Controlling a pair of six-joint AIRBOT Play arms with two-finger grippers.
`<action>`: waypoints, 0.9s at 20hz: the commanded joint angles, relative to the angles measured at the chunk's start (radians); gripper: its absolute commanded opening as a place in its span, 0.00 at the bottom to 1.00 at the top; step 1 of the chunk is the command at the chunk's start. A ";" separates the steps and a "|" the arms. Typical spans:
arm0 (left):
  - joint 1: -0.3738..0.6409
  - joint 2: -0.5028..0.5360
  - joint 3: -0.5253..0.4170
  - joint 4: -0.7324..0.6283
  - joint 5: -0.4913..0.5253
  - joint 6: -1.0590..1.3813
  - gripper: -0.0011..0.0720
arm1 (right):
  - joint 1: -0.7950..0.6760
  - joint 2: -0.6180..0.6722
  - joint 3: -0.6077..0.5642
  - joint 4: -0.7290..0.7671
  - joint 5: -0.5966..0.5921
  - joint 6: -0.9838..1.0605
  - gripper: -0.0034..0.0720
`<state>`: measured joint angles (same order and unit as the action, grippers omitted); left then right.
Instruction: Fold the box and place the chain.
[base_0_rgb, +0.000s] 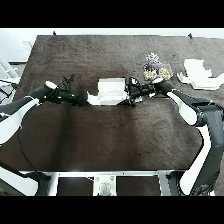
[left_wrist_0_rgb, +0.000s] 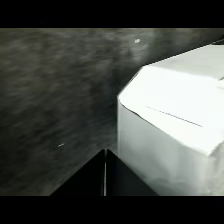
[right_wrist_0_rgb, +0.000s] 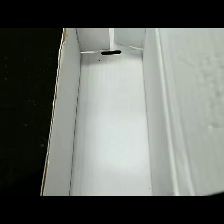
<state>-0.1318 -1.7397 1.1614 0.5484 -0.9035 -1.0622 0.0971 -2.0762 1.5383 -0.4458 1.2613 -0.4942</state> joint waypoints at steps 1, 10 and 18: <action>-0.013 -0.003 0.016 -0.071 -0.018 0.050 0.04 | 0.000 -0.001 0.000 0.000 0.000 0.000 0.83; -0.016 0.041 0.063 -0.104 -0.083 0.047 0.59 | 0.000 -0.001 0.000 0.000 0.000 0.000 0.83; -0.078 0.041 0.082 -0.087 -0.028 -0.014 0.59 | 0.000 -0.001 0.000 0.000 0.000 0.000 0.83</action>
